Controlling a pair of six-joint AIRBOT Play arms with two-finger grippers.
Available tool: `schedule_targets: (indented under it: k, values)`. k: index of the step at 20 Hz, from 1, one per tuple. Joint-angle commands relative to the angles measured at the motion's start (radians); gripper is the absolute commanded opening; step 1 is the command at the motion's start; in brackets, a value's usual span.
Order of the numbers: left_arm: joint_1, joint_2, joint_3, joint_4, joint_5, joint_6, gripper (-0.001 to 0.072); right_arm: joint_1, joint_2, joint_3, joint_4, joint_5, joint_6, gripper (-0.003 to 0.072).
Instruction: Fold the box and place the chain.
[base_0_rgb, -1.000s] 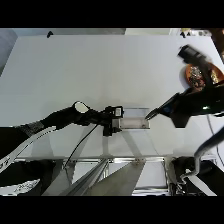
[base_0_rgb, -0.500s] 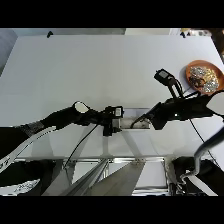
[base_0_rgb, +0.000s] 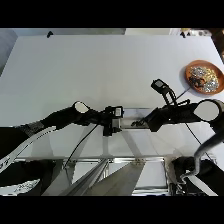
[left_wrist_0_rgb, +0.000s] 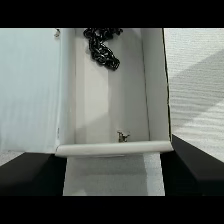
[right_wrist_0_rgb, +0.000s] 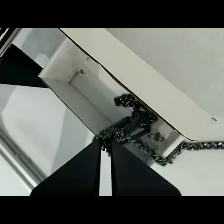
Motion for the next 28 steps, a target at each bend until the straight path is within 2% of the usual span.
schedule_targets:
  k: [1,3,5,8,10,12,13,15,16,23,26,28]
  values:
    - [0.001,0.000,0.000,0.000,0.000,0.000,0.0209,0.000,-0.001,-0.018,0.000,-0.006,-0.003,0.0140]
    - [0.001,0.000,0.000,0.000,0.000,0.000,0.0209,0.000,0.000,-0.016,0.002,0.000,0.005,0.0140]
    - [0.001,0.000,0.000,0.000,0.000,0.000,0.0209,0.000,0.000,0.014,-0.008,0.056,0.005,0.0140]
    - [0.001,0.000,0.000,0.000,0.000,0.000,0.0209,-0.011,0.000,0.139,-0.136,0.132,0.082,0.0140]
    - [0.001,0.000,0.000,0.000,0.000,0.000,0.0209,-0.060,-0.001,0.214,-0.243,0.129,0.152,0.0140]
    - [0.001,0.000,0.000,0.000,0.000,0.000,0.0209,-0.135,-0.004,0.226,-0.340,0.056,0.235,0.0142]
    - [0.001,0.000,0.000,0.000,0.000,0.000,0.0209,-0.175,-0.018,0.226,-0.387,0.027,0.297,0.0204]
    - [0.001,0.000,0.000,0.000,0.000,0.000,0.0209,-0.222,-0.074,0.226,-0.444,0.010,0.365,0.0389]
    - [0.001,0.000,0.000,0.000,0.000,0.000,0.0209,-0.227,-0.109,0.222,-0.446,0.008,0.370,0.0415]
    - [0.001,0.000,0.000,0.000,0.000,0.000,0.0209,-0.195,-0.375,0.187,-0.466,-0.013,0.398,0.0384]
    - [0.001,0.000,0.000,0.000,0.000,0.000,0.0209,-0.195,-0.420,0.176,-0.471,-0.028,0.407,0.0335]
    - [0.001,0.000,0.000,0.000,0.000,0.000,0.0209,-0.195,-0.430,0.166,-0.472,-0.050,0.407,0.0334]
